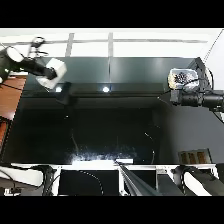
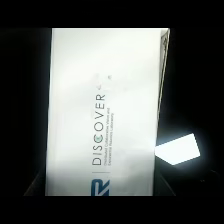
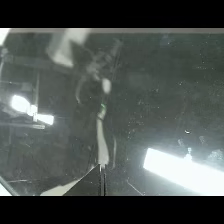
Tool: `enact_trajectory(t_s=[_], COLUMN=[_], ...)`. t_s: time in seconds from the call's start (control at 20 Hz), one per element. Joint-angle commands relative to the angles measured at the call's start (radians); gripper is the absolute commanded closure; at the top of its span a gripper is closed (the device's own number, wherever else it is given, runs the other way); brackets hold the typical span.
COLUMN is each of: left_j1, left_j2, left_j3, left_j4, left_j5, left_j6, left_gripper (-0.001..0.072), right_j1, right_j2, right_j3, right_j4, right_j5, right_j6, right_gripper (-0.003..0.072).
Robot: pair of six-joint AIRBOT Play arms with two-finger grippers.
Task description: Fold the box and place the chain.
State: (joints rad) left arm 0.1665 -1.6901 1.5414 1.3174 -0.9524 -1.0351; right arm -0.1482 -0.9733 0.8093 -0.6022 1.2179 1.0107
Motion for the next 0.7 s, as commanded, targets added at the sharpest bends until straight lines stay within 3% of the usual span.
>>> enact_trajectory(t_s=[0.0, 0.1, 0.15, 0.2, 0.3, 0.35, 0.4, 0.65], left_j1=[0.172, 0.184, 0.183, 0.183, 0.183, 0.181, 0.176, 0.164], left_j2=[-0.182, -0.264, -0.306, -0.344, -0.408, -0.424, -0.424, -0.345], left_j3=[0.219, 0.288, 0.318, 0.351, 0.404, 0.416, 0.416, 0.579], left_j4=[0.006, 0.008, 0.010, 0.001, -0.002, 0.003, 0.018, 0.080], left_j5=[0.027, 0.095, 0.116, 0.114, 0.082, 0.073, 0.061, -0.145], left_j6=[-0.072, -0.072, -0.073, -0.085, -0.146, -0.148, -0.152, -0.200], left_gripper=[0.0408, 0.0403, 0.0337, 0.0297, 0.0283, 0.0074, -0.0011, -0.0011], right_j1=[0.001, 0.001, 0.001, 0.001, 0.001, 0.001, 0.001, 0.003], right_j2=[0.001, 0.001, 0.001, 0.001, 0.001, 0.001, 0.001, 0.001], right_j3=[0.001, 0.001, 0.001, 0.001, 0.001, 0.001, 0.001, 0.001], right_j4=[0.017, 0.029, 0.029, 0.029, 0.030, 0.030, 0.030, 0.029], right_j5=[0.000, -0.023, -0.030, -0.033, -0.031, -0.029, -0.029, -0.025], right_j6=[0.006, 0.002, 0.002, 0.002, 0.010, 0.014, 0.014, 0.014], right_gripper=[0.0649, 0.0649, 0.0649, 0.0649, 0.0649, 0.0649, 0.0649, 0.0649])
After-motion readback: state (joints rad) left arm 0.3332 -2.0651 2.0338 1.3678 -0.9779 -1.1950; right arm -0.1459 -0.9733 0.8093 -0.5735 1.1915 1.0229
